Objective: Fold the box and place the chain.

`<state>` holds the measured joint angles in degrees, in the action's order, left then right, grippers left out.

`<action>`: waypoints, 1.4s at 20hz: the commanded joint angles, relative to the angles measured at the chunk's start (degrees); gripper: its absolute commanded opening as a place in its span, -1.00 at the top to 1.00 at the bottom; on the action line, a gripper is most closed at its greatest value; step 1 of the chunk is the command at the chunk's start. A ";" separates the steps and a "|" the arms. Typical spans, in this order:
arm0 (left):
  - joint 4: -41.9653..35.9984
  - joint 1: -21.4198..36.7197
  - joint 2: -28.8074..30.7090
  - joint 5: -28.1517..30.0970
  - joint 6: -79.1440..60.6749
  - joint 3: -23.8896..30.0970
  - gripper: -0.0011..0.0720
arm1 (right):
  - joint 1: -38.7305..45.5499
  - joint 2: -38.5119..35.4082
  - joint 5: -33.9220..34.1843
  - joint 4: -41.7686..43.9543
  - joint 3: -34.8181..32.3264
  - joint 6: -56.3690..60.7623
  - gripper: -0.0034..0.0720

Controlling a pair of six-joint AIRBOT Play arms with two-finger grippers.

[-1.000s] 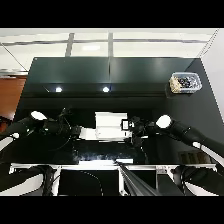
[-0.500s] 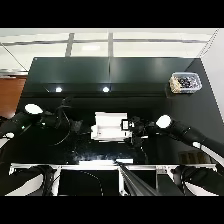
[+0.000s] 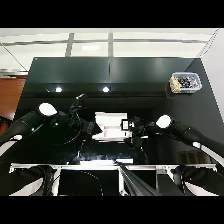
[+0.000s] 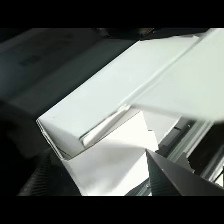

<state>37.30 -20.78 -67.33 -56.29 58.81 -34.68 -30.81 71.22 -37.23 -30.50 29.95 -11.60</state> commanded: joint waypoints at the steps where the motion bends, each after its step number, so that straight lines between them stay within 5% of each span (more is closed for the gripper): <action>1: 8.98 -2.78 0.04 0.17 12.33 -2.75 -0.90 | -0.02 0.04 -0.02 0.00 0.02 0.02 -0.38; 5: 11.28 -2.95 0.04 -2.25 15.87 -3.74 -0.86 | -0.02 0.04 0.00 0.00 0.02 0.02 -0.38; 7: 11.26 -3.13 0.04 -3.08 17.81 -3.74 -0.60 | -0.02 0.04 0.00 0.00 0.02 0.02 -0.38; 18: 8.07 -3.54 0.04 -7.30 20.02 -7.37 -0.54 | -0.02 0.04 0.00 0.00 0.02 0.02 -0.38; 20: 9.20 -3.56 0.04 -7.21 20.98 -7.37 -0.53 | -0.02 0.04 0.00 0.00 0.02 0.02 -0.38; 22: 10.45 -4.13 0.04 -6.99 21.64 -7.39 -0.31 | -0.02 0.04 0.00 0.00 0.02 0.02 -0.38; 28: 19.12 -10.21 0.04 -1.95 30.97 -7.41 -0.29 | -0.02 0.04 0.00 0.00 0.02 0.02 -0.38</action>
<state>51.53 -28.34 -67.33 -61.25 84.29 -42.02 -30.81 71.22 -37.23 -30.50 29.95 -11.60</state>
